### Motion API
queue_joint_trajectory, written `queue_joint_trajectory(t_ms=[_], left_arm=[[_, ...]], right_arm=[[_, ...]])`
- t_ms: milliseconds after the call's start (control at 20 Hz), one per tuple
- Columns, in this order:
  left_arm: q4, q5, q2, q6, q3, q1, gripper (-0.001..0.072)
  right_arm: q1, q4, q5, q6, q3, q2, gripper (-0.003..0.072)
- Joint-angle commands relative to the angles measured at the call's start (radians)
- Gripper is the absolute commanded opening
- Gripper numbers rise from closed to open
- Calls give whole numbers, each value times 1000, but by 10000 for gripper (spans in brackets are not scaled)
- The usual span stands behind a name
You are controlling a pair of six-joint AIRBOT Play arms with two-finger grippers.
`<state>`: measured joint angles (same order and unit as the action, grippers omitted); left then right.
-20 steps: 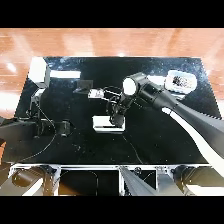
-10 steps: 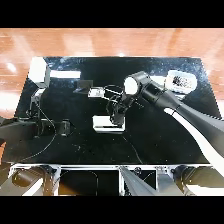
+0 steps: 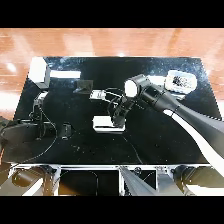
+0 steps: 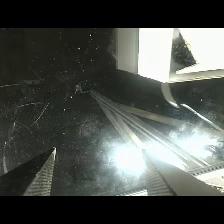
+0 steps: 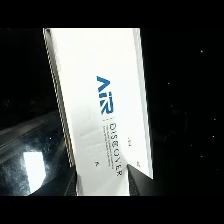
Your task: Fold the box and place the chain.
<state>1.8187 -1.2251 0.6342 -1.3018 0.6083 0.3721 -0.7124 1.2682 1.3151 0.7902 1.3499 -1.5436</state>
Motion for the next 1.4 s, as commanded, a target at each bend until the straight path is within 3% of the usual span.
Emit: queue_joint_trajectory(t_ms=[0,1350], left_arm=[[1,2,0,0,-6,0,632],[0,8,0,0,-6,0,631]], right_arm=[[-3,1,8,3,-2,0,364],[-30,7,5,23,-24,-34,383]])
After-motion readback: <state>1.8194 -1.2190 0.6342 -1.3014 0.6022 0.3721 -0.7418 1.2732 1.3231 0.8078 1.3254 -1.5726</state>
